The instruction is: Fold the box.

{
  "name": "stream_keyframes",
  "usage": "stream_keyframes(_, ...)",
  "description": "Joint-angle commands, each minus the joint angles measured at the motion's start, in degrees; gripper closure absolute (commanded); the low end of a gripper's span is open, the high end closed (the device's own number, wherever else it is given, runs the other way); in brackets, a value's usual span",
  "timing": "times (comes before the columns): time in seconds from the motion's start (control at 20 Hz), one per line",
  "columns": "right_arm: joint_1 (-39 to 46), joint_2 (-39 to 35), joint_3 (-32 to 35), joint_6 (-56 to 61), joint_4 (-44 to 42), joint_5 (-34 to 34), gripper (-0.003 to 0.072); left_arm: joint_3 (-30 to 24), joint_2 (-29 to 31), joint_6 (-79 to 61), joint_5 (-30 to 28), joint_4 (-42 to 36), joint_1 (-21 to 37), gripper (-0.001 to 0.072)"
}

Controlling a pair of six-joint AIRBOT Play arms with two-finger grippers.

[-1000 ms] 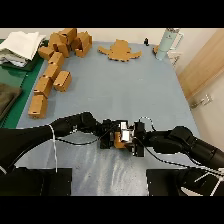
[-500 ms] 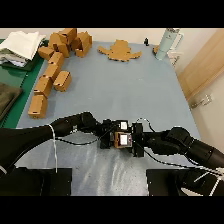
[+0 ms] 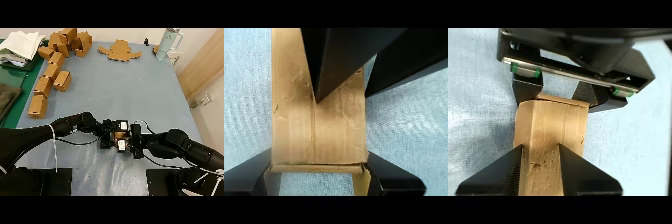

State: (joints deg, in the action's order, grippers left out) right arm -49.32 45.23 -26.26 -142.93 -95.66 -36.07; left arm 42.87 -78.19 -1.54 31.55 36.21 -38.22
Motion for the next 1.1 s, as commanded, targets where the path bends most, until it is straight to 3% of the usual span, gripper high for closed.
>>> stream_keyframes(0.0,-0.46,0.02,-0.04,0.61,0.72,0.04,0.0361,0.04,-0.04,0.0,0.0,0.0,-0.02,0.0197)
stream_keyframes(0.05,-0.46,-0.11,-0.04,0.61,0.74,0.0,0.0446,0.04,-0.04,0.0,0.0,0.0,-0.02,0.0197)
stream_keyframes(0.1,-0.46,-0.39,-0.04,0.59,0.72,0.02,0.0468,0.04,-0.04,0.0,0.0,0.0,-0.02,0.0197)
stream_keyframes(0.15,-0.46,-0.79,-0.04,0.61,0.72,-0.11,0.0427,0.04,-0.04,0.0,0.0,0.0,-0.02,0.0197)
stream_keyframes(0.2,-0.46,-1.14,-0.02,0.61,0.66,-0.35,0.0251,0.04,-0.04,0.0,0.0,0.0,-0.02,0.0197)
stream_keyframes(0.25,-0.46,-1.36,-0.02,0.61,0.39,-0.59,0.0168,0.04,-0.04,-0.02,0.0,0.0,-0.02,0.0197)
stream_keyframes(0.4,-0.44,-0.92,0.04,0.61,0.35,-0.37,0.0156,0.04,-0.04,0.0,0.02,0.0,-0.02,0.0197)
stream_keyframes(0.55,-0.44,0.85,0.04,0.61,0.33,-0.28,0.0025,0.04,-0.04,-0.02,-0.02,0.0,-0.02,0.0197)
stream_keyframes(0.75,-0.44,1.22,0.02,0.61,1.51,0.7,0.0032,0.04,-0.04,0.0,-0.02,0.0,-0.02,0.0197)
stream_keyframes(0.85,-0.44,1.11,0.02,0.61,2.32,0.7,0.0154,0.04,-0.04,-0.02,0.0,0.0,-0.02,0.0197)
stream_keyframes(0.95,-0.46,1.11,0.02,0.61,2.32,0.66,0.02,0.04,-0.04,0.0,-0.02,0.0,-0.02,0.0197)
stream_keyframes(1.05,-0.46,1.11,-0.09,0.63,2.29,0.48,0.0346,0.04,-0.04,0.0,-0.02,0.0,-0.02,0.0197)
